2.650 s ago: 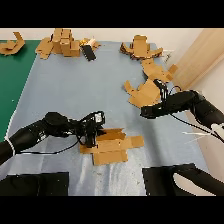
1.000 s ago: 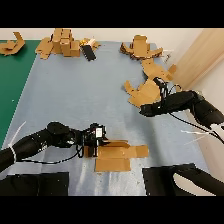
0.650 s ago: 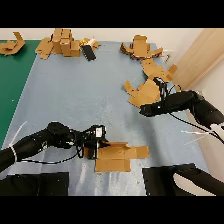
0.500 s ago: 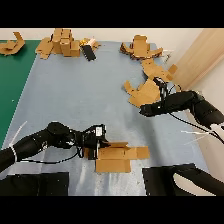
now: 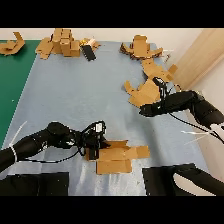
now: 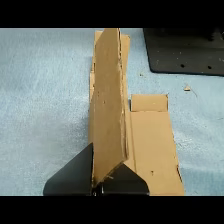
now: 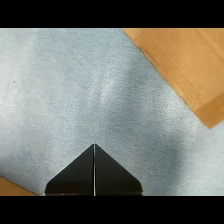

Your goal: Fold the box.

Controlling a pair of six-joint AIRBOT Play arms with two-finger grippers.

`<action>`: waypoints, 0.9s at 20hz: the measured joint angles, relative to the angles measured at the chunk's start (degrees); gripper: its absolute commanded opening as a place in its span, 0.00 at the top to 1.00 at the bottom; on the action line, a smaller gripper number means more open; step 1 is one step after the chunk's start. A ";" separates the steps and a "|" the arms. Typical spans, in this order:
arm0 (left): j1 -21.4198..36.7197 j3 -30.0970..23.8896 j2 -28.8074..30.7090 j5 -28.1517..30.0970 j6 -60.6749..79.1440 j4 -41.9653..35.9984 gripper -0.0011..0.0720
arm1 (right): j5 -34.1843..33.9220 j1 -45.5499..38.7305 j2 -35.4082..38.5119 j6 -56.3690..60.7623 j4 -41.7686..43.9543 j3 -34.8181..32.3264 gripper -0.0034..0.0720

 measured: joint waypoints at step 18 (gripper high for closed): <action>0.07 0.17 -1.66 -0.09 -3.26 0.81 0.96 | -0.76 0.09 1.18 -2.69 -0.39 0.00 0.95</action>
